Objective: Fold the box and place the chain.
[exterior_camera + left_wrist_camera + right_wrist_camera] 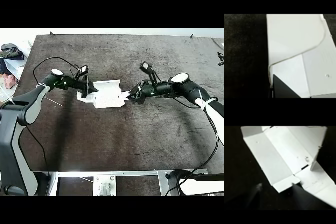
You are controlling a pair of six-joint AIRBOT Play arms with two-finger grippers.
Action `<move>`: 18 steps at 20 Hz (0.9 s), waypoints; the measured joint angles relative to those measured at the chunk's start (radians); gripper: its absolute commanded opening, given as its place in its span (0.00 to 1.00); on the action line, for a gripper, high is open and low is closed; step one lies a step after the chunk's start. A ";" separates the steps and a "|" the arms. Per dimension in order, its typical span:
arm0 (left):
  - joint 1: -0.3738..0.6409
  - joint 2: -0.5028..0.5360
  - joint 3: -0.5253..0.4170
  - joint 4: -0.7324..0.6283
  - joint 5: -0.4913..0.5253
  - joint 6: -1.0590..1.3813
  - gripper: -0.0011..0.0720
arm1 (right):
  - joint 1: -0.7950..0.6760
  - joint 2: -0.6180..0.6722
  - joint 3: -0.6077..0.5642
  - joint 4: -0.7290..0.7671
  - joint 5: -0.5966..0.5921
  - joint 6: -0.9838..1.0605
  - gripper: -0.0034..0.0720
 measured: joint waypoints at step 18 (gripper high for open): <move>0.000 0.000 -0.001 0.051 -0.007 -0.032 0.03 | 0.160 -0.071 -0.069 -0.167 -0.265 -0.233 0.82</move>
